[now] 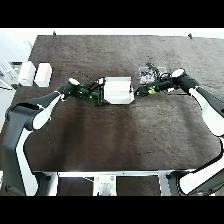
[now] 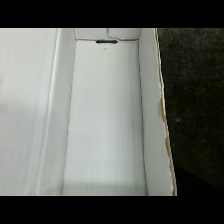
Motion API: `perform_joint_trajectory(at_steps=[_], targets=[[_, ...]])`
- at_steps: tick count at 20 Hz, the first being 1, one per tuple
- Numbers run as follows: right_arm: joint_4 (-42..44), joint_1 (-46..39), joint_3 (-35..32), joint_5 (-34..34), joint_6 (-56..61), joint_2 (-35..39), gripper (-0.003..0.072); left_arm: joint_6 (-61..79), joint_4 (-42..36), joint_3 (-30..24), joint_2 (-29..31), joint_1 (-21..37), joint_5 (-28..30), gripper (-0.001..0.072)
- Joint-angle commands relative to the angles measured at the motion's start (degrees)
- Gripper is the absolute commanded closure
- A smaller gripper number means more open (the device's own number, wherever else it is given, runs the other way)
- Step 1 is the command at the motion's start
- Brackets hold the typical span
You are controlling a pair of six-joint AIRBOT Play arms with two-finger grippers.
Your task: Fold the box and place the chain.
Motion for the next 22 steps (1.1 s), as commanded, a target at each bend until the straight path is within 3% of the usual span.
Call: perform_joint_trajectory(at_steps=[1,2,5,7,16,18,22], targets=[[1.03,0.90,0.55,0.15,0.09,1.70,0.0615,-0.13,0.00,-0.02,-0.02,0.02,0.24,0.0283],[1.05,0.90,0.57,0.15,0.07,2.10,0.0504,-0.15,0.00,-0.02,-0.02,0.02,0.24,0.0283],[1.05,0.94,0.52,0.13,0.07,2.25,0.0486,-0.13,0.00,-0.04,-0.02,0.02,0.26,0.0283],[1.07,1.03,0.55,-0.33,0.07,2.12,0.0349,-0.13,0.00,-0.02,-0.02,0.02,0.24,0.0283],[1.03,3.17,0.50,-0.74,0.07,1.62,0.0348,-0.13,0.00,-0.02,-0.02,0.02,0.26,0.0283],[0.98,3.67,0.50,-0.74,0.07,1.62,0.0308,-0.13,0.00,-0.02,-0.02,0.02,0.26,0.0283],[0.11,3.87,0.55,-2.49,0.74,1.62,0.0308,-0.13,0.00,-0.02,-0.02,0.02,0.26,0.0284]])
